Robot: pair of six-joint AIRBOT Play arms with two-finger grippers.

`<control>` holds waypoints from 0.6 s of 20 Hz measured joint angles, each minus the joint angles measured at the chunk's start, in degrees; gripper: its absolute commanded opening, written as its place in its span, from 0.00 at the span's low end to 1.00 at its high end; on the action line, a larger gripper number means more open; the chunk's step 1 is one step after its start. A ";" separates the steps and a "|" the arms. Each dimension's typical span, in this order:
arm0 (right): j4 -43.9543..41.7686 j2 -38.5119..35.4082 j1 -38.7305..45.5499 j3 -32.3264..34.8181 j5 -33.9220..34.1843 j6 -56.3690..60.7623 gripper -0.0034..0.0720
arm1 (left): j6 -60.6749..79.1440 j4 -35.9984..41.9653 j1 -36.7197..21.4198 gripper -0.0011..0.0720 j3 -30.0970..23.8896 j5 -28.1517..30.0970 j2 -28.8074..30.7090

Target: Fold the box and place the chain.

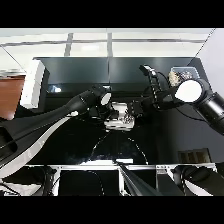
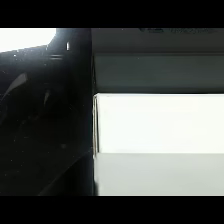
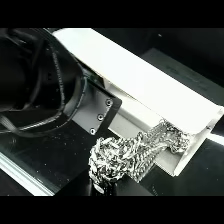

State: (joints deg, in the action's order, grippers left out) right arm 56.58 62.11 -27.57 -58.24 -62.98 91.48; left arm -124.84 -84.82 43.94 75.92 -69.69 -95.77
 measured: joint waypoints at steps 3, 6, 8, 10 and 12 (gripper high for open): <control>-0.24 0.13 0.00 1.11 0.70 0.04 0.07 | 0.00 0.00 0.00 0.05 0.00 0.02 0.00; -2.12 0.57 0.00 1.60 2.34 0.04 0.07 | 0.02 0.02 0.00 0.05 0.00 0.02 0.00; -3.30 1.07 0.00 1.75 3.61 0.04 0.07 | 0.00 0.00 0.00 0.05 -0.02 0.02 0.00; -3.91 1.77 0.00 1.81 4.17 0.02 0.07 | 0.02 0.00 0.00 0.05 0.00 0.02 0.00; -3.85 2.43 0.00 1.86 4.61 0.04 0.07 | 0.00 0.00 0.00 0.05 0.00 0.02 0.00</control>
